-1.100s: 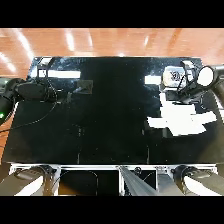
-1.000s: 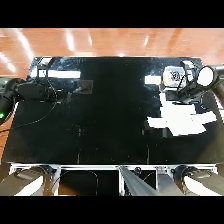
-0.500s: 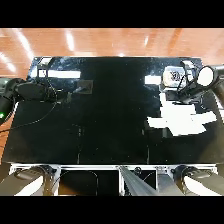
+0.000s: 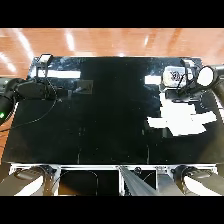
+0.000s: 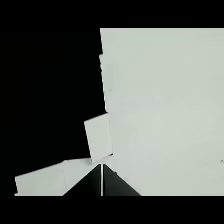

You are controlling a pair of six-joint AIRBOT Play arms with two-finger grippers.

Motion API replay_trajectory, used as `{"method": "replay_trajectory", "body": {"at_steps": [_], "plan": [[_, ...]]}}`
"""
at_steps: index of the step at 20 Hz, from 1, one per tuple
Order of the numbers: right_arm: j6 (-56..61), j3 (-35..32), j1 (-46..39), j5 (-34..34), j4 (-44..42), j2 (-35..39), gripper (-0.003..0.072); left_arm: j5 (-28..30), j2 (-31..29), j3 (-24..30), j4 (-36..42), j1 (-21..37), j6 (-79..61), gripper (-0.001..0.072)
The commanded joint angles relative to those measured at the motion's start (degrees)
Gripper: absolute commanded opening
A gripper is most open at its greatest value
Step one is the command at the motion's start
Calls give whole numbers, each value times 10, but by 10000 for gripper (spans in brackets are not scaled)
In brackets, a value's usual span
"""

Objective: Fold the box and place the chain.

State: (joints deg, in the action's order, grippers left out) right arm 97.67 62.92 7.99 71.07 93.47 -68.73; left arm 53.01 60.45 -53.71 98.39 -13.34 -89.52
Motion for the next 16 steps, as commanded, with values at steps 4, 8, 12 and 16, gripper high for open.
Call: {"method": "replay_trajectory", "body": {"at_steps": [4, 8, 12, 16], "plan": [[-5, 0, -30, -150, 68, -3, 720, -90, 2, 0, 16, 0, 8, 334], [-14, 0, -246, -182, 56, -14, 720, -82, 5, 0, 28, 0, 43, 615], [-308, 0, -564, -64, -355, -78, 719, -71, 5, 0, 45, -1, 70, 616], [-370, 20, -748, 58, -439, -176, 720, -70, 5, 0, 45, -1, 80, 616]]}}
